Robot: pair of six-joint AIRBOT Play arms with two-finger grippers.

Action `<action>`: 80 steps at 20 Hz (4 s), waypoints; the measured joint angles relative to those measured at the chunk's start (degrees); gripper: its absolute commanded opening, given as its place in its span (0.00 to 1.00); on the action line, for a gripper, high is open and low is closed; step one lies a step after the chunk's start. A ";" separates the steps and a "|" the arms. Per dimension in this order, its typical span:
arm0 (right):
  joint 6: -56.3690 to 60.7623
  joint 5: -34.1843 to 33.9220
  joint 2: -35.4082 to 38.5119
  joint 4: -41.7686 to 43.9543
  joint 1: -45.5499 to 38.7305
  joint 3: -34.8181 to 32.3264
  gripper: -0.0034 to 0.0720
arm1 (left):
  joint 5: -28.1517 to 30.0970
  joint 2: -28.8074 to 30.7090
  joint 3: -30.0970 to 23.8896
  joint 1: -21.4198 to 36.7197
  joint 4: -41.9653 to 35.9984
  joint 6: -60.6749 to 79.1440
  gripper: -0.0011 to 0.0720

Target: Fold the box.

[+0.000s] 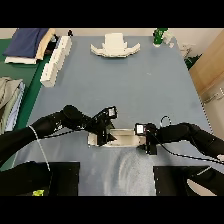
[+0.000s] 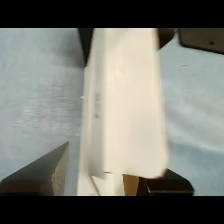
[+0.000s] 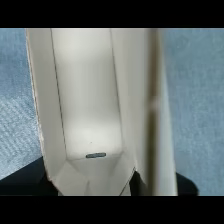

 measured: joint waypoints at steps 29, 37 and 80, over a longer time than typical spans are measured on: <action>-0.09 -0.66 0.00 -0.02 0.00 0.00 0.67 | 11.98 5.62 -0.02 -1.38 -1.51 -72.72 0.03; -0.09 -0.66 0.00 -0.02 -0.07 0.00 0.67 | 8.04 -3.54 0.00 0.52 -2.01 -77.16 0.03; -0.09 -0.66 0.00 -0.04 -0.04 0.00 0.67 | -7.82 15.80 -6.51 0.87 19.98 -15.21 0.92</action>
